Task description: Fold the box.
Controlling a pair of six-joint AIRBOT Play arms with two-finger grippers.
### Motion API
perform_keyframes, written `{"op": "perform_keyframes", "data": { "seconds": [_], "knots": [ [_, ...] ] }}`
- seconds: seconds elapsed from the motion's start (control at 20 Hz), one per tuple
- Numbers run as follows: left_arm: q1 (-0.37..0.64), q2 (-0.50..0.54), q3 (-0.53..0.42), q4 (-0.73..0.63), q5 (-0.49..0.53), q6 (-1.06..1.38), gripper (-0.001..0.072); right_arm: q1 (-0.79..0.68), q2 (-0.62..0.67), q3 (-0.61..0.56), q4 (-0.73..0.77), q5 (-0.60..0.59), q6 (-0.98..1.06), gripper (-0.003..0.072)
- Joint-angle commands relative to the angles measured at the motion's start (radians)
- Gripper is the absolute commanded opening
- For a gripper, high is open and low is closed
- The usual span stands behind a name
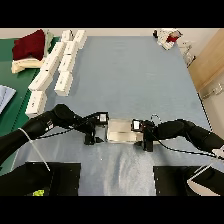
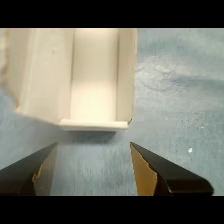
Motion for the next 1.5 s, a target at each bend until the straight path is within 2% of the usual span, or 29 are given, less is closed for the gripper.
{"op": "perform_keyframes", "data": {
  "seconds": [0.0,0.25,0.6,1.05,1.25,1.3,1.35,1.4,1.45],
  "knots": [
    [-0.037,-0.053,-0.005,-0.067,0.050,0.096,0.0694,0.000,0.001,0.000,0.000,0.000,0.000,0.0514],
    [-0.076,-0.075,-0.005,-0.122,0.086,0.126,0.0694,0.000,0.001,0.000,0.000,0.000,0.000,0.0514],
    [-0.077,-0.076,-0.035,-0.119,0.087,0.119,0.0694,0.000,0.001,0.000,0.000,0.000,0.000,0.0514],
    [-0.119,-0.077,-0.065,-0.190,0.184,0.121,0.0694,0.000,0.001,0.000,0.000,0.000,0.000,0.0514],
    [-0.122,-0.103,-0.063,-0.187,0.188,0.117,0.0694,0.000,0.001,0.000,0.000,0.000,0.000,0.0514],
    [-0.127,-0.103,-0.063,-0.189,0.193,0.117,0.0671,0.000,0.001,0.000,0.000,0.000,0.000,0.0514],
    [-0.127,-0.103,-0.063,-0.188,0.194,0.118,0.0492,0.000,0.001,0.000,0.000,0.000,0.000,0.0514],
    [-0.127,-0.103,-0.063,-0.188,0.194,0.118,0.0449,0.000,0.001,0.000,0.000,0.000,0.000,0.0514],
    [-0.127,-0.103,-0.063,-0.188,0.194,0.118,0.0450,0.000,0.001,0.000,0.000,0.000,0.000,0.0514]
  ]
}}
